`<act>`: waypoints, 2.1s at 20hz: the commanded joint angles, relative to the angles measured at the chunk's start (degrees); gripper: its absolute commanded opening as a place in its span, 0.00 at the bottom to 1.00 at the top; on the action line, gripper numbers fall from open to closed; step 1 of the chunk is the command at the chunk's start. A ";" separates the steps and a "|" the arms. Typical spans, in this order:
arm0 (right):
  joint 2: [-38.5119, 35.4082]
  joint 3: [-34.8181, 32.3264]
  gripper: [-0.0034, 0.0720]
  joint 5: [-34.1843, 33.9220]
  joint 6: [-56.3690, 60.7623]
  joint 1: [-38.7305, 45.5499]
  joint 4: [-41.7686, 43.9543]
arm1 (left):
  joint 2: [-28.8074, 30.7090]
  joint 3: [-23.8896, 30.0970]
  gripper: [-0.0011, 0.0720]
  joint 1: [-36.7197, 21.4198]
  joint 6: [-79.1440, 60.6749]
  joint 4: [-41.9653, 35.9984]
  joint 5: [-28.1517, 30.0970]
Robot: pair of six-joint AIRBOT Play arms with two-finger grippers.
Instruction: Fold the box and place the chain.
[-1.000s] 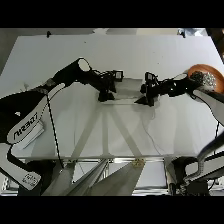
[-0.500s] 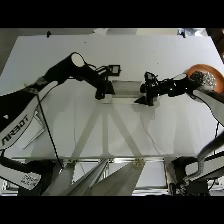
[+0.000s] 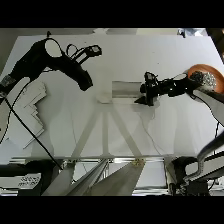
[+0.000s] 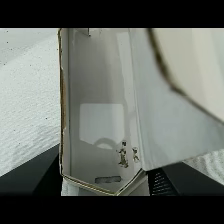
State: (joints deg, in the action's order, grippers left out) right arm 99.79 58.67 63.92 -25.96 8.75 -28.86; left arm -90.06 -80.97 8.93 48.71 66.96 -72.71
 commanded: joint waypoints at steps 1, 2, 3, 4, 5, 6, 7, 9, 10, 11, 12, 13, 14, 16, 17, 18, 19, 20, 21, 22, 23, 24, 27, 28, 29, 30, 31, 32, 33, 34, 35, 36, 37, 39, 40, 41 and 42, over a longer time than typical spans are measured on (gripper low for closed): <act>0.00 0.02 0.63 0.04 -0.02 0.00 0.00 | -2.71 3.13 0.03 -0.20 13.68 1.18 0.09; 0.00 0.02 0.63 0.02 -0.02 0.00 0.00 | -4.04 4.50 0.03 -0.22 14.40 0.07 1.18; 0.00 0.02 0.63 0.04 -0.02 0.00 0.00 | -5.25 5.73 0.03 -0.22 14.49 -1.81 2.03; 0.00 0.02 0.63 0.02 -0.02 0.00 0.00 | -6.51 6.69 0.03 -0.22 14.27 -4.83 2.38; 0.00 0.02 0.63 0.04 -0.02 0.00 0.00 | -7.63 7.30 0.03 -0.20 14.10 -7.96 2.78; 0.00 0.02 0.63 0.04 -0.02 0.00 0.00 | -8.52 8.02 0.03 -0.20 12.94 -11.52 3.74; 0.00 0.02 0.63 0.04 -0.02 0.00 0.00 | -9.03 8.74 0.03 -0.20 11.15 -15.17 5.14; 0.00 0.02 0.63 0.02 -0.02 0.00 0.00 | -9.31 9.25 0.03 -0.07 9.09 -19.80 7.28; 0.00 0.02 0.63 0.04 -0.02 0.00 0.00 | -9.33 9.25 0.03 0.07 9.14 -20.13 8.39; 0.00 0.02 0.63 0.04 -0.02 0.00 0.00 | -9.33 9.25 0.03 0.17 9.11 -20.00 9.46; 0.00 0.02 0.63 0.04 -0.02 0.00 0.00 | -9.33 9.25 0.03 0.22 9.14 -20.00 10.34; 0.00 0.02 0.63 0.04 -0.02 0.00 0.00 | -9.33 9.25 0.03 0.22 9.18 -19.74 10.82; 0.00 0.02 0.63 0.04 -0.02 0.00 0.00 | -9.35 9.25 0.03 0.22 9.44 -18.73 11.23; 0.00 0.02 0.63 0.04 -0.02 0.00 0.00 | -9.40 9.31 0.02 0.22 11.21 -14.53 12.15; 0.00 0.02 0.63 0.04 -0.02 0.00 0.00 | -9.40 9.31 0.02 0.22 13.16 -11.56 12.70; 0.00 0.02 0.63 0.04 -0.02 0.00 0.00 | -9.40 9.33 0.02 0.22 14.84 -8.74 12.94; 0.00 0.02 0.63 0.04 -0.02 0.00 0.00 | -9.40 9.33 0.02 0.22 14.99 -7.15 12.85; 0.00 0.02 0.63 0.04 -0.02 0.00 0.00 | -9.40 9.33 0.02 0.22 14.99 -7.06 12.68; 0.00 0.02 0.63 0.04 -0.02 0.00 0.00 | -9.40 9.33 0.03 0.24 14.95 -7.78 12.68; 0.00 0.02 0.63 0.04 -0.02 0.00 0.00 | -9.40 9.33 0.03 0.39 14.36 -9.25 12.68; 0.00 0.02 0.63 0.04 -0.02 0.00 0.00 | -9.40 9.33 0.03 0.57 13.79 -11.15 12.68; 0.00 0.02 0.63 0.04 -0.02 0.00 0.00 | -9.44 9.33 0.03 0.83 12.87 -12.74 12.74; 0.00 0.02 0.63 0.04 -0.02 0.00 0.00 | -10.29 9.33 0.02 1.77 12.63 -13.29 14.14; 0.00 0.02 0.63 0.04 -0.02 0.00 0.00 | -10.69 9.33 0.02 1.88 12.63 -13.33 14.25; 0.00 0.02 0.63 0.04 -0.02 0.00 0.00 | -10.84 9.33 0.02 1.90 12.63 -13.42 14.14; 0.00 0.02 0.63 0.04 -0.02 0.00 0.00 | -10.82 9.33 0.02 1.88 12.61 -13.35 14.01; 0.00 0.02 0.63 0.04 -0.02 0.00 0.00 | -10.62 9.33 0.02 1.68 12.61 -13.33 13.79; 0.00 0.02 0.63 0.04 -0.02 0.00 0.00 | -10.38 9.33 0.02 1.33 12.61 -13.44 13.64; 0.00 0.02 0.63 0.04 -0.02 0.00 0.00 | -10.01 9.33 0.02 1.01 12.59 -13.70 13.55; 0.00 0.02 0.63 0.04 -0.02 0.00 0.00 | -9.57 9.33 0.02 0.81 12.52 -13.79 13.55; 0.00 0.02 0.63 0.04 -0.02 0.00 0.00 | -9.07 9.33 0.02 0.50 11.74 -14.14 13.46; 0.00 0.02 0.63 0.04 -0.02 0.00 0.00 | -8.70 9.33 0.02 0.13 10.58 -15.32 12.98; 0.00 0.02 0.63 0.04 -0.02 0.00 0.00 | -8.44 9.33 0.02 -0.33 9.38 -16.76 12.46; 0.00 0.02 0.63 0.04 -0.02 0.00 0.00 | -8.31 9.33 0.02 -1.09 8.20 -19.41 11.63; 0.00 0.02 0.63 0.04 -0.02 0.00 0.00 | -8.33 9.33 0.02 -1.18 7.58 -20.65 11.26; 0.00 0.02 0.63 0.04 -0.02 0.00 0.00 | -8.33 9.33 0.02 -1.18 6.45 -21.66 10.80; 0.00 0.02 0.63 0.04 -0.02 0.00 0.00 | -8.33 9.33 0.02 -1.16 5.20 -22.53 10.23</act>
State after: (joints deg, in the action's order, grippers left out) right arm 99.79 58.67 63.94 -26.00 8.75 -28.86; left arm -98.59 -71.66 8.16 57.01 47.88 -60.95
